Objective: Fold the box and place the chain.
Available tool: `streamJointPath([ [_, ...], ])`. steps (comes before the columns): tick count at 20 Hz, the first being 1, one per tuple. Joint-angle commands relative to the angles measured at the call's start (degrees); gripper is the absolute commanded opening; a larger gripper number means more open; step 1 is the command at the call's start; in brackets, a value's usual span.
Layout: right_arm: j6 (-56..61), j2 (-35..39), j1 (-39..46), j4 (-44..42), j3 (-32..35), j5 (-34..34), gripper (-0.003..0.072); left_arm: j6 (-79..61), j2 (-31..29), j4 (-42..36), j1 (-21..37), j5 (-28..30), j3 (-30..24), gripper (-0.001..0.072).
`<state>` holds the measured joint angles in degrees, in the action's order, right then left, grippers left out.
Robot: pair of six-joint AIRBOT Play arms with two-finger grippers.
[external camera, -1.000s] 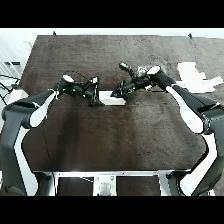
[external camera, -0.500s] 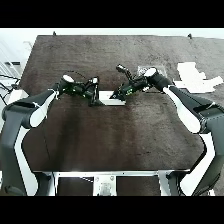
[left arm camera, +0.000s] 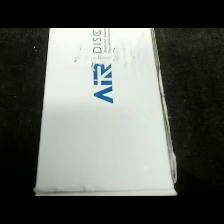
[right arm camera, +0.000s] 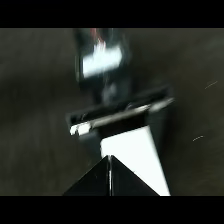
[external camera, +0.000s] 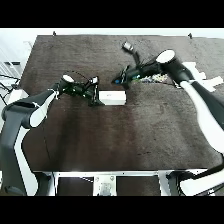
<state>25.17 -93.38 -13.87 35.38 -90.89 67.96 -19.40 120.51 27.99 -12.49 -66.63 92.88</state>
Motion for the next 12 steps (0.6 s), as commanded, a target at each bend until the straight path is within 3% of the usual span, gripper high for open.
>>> streamJointPath([
  [1, 3.98, 11.06, 0.98, -1.70, 3.34, -0.48, 0.0013, -0.13, -0.04, 0.02, 0.04, 0.04, 0.02, 0.0350],
  [4, 6.60, 21.16, 3.10, -1.70, 13.68, -2.69, 0.0013, -0.15, -0.02, -0.15, 0.04, 0.39, 0.02, 0.0349],
  [7, 8.28, 32.44, 5.73, -0.37, 29.46, -8.48, 0.0013, 0.04, -0.02, -2.99, 0.04, 0.13, 0.02, 0.0350],
  [12, 8.26, 48.11, 9.88, -0.02, 53.79, -27.34, 0.0014, 0.00, -0.02, -3.45, 0.04, -0.39, 0.02, 0.0348],
])
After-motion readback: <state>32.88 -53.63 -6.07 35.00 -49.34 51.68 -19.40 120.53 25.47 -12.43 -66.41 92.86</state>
